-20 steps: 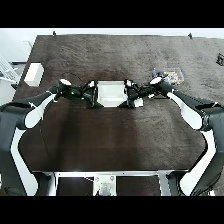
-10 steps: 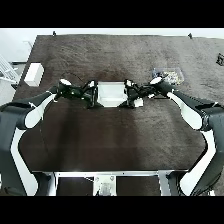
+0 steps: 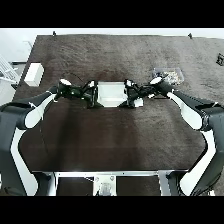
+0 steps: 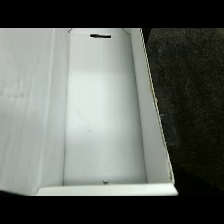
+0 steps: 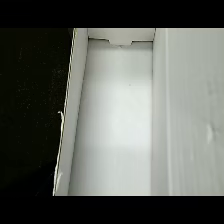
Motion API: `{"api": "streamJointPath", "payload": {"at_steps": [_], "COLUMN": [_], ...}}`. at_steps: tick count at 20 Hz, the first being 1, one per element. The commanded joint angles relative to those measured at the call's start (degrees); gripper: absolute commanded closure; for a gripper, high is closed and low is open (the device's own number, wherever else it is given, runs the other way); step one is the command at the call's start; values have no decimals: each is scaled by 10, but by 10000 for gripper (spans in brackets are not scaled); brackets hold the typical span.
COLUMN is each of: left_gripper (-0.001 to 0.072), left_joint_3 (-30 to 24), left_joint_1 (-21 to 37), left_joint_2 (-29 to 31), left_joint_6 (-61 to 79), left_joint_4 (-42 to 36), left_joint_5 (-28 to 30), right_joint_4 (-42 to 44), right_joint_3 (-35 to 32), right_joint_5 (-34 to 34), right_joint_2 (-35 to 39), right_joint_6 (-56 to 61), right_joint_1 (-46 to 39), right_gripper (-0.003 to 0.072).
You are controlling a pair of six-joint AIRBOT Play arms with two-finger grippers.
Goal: Fold the box and place the chain.
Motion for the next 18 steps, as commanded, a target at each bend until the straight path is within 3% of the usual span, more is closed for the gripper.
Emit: {"api": "streamJointPath", "payload": {"at_steps": [1,11,12,18], "left_gripper": [355,355,356,356], "left_joint_3": [0,0,0,0], "left_joint_1": [0,0,0,0], "left_joint_2": [0,0,0,0], "left_joint_6": [0,0,0,0], "left_joint_4": [0,0,0,0], "left_joint_5": [0,0,0,0], "right_joint_4": [0,0,0,0], "right_joint_3": [0,0,0,0], "right_joint_5": [0,0,1,24], "right_joint_2": [0,1,2,9], "right_joint_6": [0,0,1,12], "right_joint_1": [0,0,-2,-38], "right_gripper": [133,127,-18,-34]}}
